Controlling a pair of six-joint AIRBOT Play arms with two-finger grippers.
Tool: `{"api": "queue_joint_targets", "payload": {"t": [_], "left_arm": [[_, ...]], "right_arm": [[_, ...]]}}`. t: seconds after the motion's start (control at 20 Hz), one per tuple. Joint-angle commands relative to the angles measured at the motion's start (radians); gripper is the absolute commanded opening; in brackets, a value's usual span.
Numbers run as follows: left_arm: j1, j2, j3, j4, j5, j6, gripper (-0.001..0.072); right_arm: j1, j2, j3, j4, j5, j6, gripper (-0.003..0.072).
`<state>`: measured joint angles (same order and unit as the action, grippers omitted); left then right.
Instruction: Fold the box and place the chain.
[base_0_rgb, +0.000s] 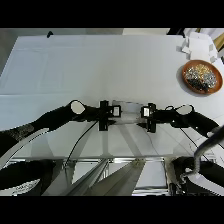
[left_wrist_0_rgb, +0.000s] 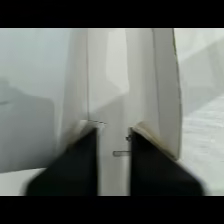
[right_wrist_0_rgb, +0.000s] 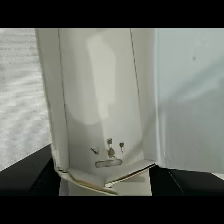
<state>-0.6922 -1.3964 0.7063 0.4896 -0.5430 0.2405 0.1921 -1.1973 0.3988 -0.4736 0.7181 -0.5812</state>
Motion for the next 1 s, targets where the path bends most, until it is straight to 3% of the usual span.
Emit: {"api": "queue_joint_targets", "payload": {"t": [0.0, 0.1, 0.2, 0.4, 0.5, 0.7, 0.95], "left_arm": [[0.005, 0.031, 0.001, 0.013, -0.019, -0.076, 0.0008], [0.028, 0.094, 0.001, 0.093, -0.025, -0.281, 0.0006], [0.07, 0.177, 0.001, 0.257, -0.062, -0.571, 0.0004], [0.221, 0.34, 0.0, 0.58, -0.269, -1.163, 0.0004], [0.32, 0.372, -0.007, 0.661, -0.352, -1.349, 0.0004], [0.439, 0.335, -0.04, 0.665, -0.391, -1.553, 0.0008], [0.405, 0.202, -0.04, 0.511, -0.394, -1.538, 0.0009]], "right_arm": [[0.0, 0.0, 0.0, 0.0, 0.0, 0.0, 0.0341], [0.0, 0.001, 0.0, 0.0, 0.0, 0.0, 0.0341], [0.0, 0.0, 0.0, 0.0, 0.0, 0.0, 0.0341], [0.0, 0.001, 0.0, 0.0, 0.0, 0.0, 0.0341], [0.0, 0.0, 0.0, 0.0, 0.0, 0.0, 0.0341], [0.0, 0.0, 0.0, 0.0, 0.0, 0.0, 0.0341], [0.0, 0.001, 0.0, 0.0, 0.0, 0.0, 0.0341]]}}
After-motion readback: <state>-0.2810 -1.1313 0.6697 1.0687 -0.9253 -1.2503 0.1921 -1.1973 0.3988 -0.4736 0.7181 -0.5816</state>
